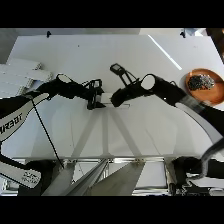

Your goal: Fold the box and place the chain.

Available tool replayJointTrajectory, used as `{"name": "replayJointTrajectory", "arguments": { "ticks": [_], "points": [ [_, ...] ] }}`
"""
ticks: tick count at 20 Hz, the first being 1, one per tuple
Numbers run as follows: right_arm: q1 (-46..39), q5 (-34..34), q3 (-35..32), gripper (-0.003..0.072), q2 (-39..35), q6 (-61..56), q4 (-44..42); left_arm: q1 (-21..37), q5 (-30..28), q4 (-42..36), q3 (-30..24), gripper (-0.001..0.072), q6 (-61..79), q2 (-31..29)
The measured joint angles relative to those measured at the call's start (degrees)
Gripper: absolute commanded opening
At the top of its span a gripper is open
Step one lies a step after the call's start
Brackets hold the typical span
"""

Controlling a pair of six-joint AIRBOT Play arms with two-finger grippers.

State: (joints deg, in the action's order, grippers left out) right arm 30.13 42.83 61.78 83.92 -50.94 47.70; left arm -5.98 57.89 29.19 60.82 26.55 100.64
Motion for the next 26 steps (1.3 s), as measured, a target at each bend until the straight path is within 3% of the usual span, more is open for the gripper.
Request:
{"name": "replayJointTrajectory", "arguments": {
  "ticks": [3, 6, 12, 26],
  "points": [
    [-1.8, -0.8, 0.0, 0.0013, -5.4, -1.8, 3.8, 0.0, 0.0, 0.0, 0.0, 0.0088, 0.0, 0.0],
    [-4.9, 0.9, 0.0, 0.0013, -10.1, -8.0, 13.4, 0.0, 0.0, 0.0, 0.0, 0.0088, 0.0, 0.0],
    [-12.8, 7.5, 0.0, 0.0014, -13.5, -14.2, 25.2, 0.0, 0.0, 0.0, 0.0, 0.0088, 0.0, 0.0],
    [-17.3, 9.4, 0.0, 0.0014, -14.0, -15.6, 28.2, 0.0, 0.0, 0.0, 0.0, 0.0087, 0.0, 0.0]
  ]
}}
